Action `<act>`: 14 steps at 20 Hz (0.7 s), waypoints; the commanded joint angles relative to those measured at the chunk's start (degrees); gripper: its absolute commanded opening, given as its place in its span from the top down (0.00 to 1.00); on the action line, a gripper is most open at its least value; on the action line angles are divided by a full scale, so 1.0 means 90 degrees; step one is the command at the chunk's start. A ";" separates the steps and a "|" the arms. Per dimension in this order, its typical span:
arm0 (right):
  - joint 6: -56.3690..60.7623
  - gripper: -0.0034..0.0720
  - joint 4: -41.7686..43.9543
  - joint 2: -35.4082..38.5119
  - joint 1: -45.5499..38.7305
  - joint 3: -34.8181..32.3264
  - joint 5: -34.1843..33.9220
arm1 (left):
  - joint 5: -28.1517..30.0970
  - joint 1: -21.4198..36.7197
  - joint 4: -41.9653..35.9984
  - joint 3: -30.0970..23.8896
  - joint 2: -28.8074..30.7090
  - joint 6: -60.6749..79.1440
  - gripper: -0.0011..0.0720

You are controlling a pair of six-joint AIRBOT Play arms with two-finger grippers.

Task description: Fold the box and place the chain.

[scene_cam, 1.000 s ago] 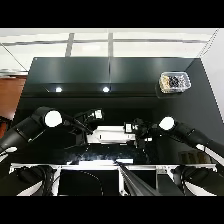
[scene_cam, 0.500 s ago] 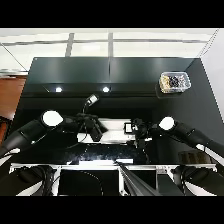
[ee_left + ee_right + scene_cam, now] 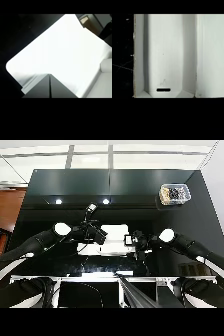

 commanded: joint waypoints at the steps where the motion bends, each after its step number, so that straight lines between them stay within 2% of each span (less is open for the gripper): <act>1: 0.0000 0.32 0.0002 -0.0002 0.0002 0.0000 0.0002 | 0.0041 0.0102 0.0440 0.0058 0.0267 0.0338 0.95; 3: 0.0000 0.32 0.0002 -0.0002 0.0002 0.0000 0.0005 | -0.0240 0.0398 0.1100 0.0075 0.0923 0.0325 0.95; 4: 0.0000 0.32 0.0002 -0.0002 0.0002 0.0000 0.0002 | -0.0580 0.0590 0.1537 0.0075 0.1307 0.0325 0.95; 6: 0.0000 0.32 0.0002 -0.0002 0.0002 0.0000 0.0002 | -0.1712 0.0959 0.2132 0.0068 0.1940 0.0525 0.95; 8: 0.0000 0.32 0.0002 -0.0002 0.0002 0.0000 0.0005 | -0.2788 0.1161 0.2664 -0.0017 0.2152 0.1032 0.95; 9: 0.0000 0.32 0.0005 -0.0002 0.0002 0.0000 0.0002 | -0.3067 0.1158 0.2941 -0.0109 0.2123 0.1457 0.74; 10: 0.0002 0.32 0.0002 -0.0002 0.0002 0.0000 0.0005 | -0.3087 0.1132 0.3087 -0.0270 0.2084 0.2047 0.16; 11: 0.0000 0.32 0.0002 -0.0002 0.0002 0.0000 0.0005 | -0.2924 0.1127 0.3160 -0.0430 0.2047 0.2506 0.01; 14: 0.0002 0.32 0.0007 -0.0002 0.0002 0.0000 0.0005 | -0.2186 0.1127 0.3094 -0.0753 0.1829 0.3113 0.03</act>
